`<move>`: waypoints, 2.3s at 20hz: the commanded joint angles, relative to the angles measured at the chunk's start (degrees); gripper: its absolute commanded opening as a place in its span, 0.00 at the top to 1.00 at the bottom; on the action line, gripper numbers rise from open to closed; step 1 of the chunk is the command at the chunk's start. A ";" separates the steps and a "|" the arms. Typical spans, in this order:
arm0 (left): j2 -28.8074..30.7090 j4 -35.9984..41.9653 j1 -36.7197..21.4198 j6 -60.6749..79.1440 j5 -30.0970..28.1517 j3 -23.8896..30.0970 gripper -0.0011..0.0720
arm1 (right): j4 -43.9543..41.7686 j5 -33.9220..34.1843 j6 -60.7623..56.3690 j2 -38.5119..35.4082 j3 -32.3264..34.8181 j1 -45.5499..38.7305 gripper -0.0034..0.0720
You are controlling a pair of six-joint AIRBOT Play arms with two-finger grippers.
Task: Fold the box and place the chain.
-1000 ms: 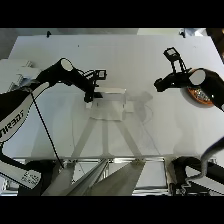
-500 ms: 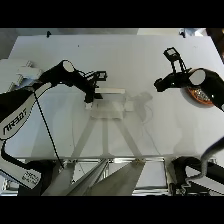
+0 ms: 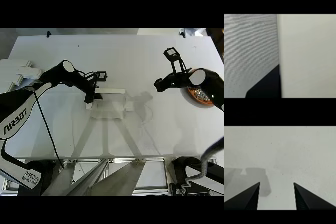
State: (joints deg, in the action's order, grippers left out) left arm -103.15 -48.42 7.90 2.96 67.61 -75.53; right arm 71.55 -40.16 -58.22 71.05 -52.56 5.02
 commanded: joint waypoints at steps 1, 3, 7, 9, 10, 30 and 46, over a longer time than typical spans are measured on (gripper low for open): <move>-0.02 -0.04 0.04 0.02 0.13 -0.02 0.98 | 0.00 0.00 -0.02 -0.04 -0.04 -0.02 0.32; -0.02 -0.04 0.04 0.02 0.13 -0.02 0.98 | 0.02 0.00 -0.02 -0.04 -0.04 -0.02 0.32; -0.02 -0.04 0.04 0.02 0.13 -0.02 0.98 | -0.04 0.09 -0.04 -0.04 -0.07 -0.02 0.32; -0.02 -0.04 0.04 0.02 0.13 -0.02 0.98 | -1.38 0.98 -0.07 -0.04 -0.04 -0.02 0.32; -0.02 -0.04 0.04 0.02 0.13 -0.02 0.98 | -2.16 1.53 -0.33 -0.02 -0.04 -0.02 0.32; -0.02 -0.04 0.04 0.02 0.13 -0.02 0.97 | -8.50 -16.17 13.68 -10.23 -0.17 32.44 0.01; -0.02 -0.04 0.04 0.02 0.13 -0.02 0.97 | -16.55 1.36 41.13 -15.96 19.06 27.06 0.04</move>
State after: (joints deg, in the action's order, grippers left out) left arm -103.18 -48.47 7.90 2.96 67.75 -75.53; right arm 60.14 -43.44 -28.58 56.03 -38.94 32.75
